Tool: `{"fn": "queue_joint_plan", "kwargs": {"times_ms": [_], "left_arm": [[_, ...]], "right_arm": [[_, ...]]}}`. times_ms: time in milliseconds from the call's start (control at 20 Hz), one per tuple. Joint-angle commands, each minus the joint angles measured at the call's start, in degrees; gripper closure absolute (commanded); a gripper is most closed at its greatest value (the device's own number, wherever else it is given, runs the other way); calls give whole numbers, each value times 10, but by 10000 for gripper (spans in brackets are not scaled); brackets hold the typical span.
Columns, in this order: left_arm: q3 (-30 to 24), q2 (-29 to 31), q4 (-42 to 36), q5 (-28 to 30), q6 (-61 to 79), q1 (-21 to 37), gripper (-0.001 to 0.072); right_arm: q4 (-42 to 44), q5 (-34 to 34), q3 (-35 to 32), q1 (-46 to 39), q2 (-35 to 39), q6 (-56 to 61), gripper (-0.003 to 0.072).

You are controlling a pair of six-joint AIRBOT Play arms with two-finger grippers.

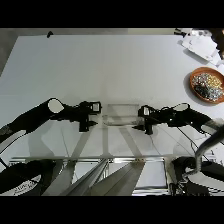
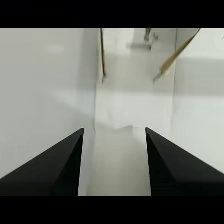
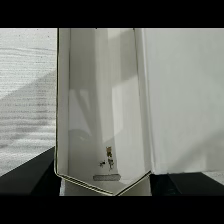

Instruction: Fold the box and place the chain.

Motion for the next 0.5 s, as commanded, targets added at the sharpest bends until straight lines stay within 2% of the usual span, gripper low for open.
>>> {"fn": "queue_joint_plan", "kwargs": {"times_ms": [0,450], "left_arm": [[-9,3,-82,-15,150,-5,273],[-9,-24,-116,-21,190,-15,275]], "right_arm": [[0,0,0,0,0,0,269],[0,0,0,0,0,0,269]]}}
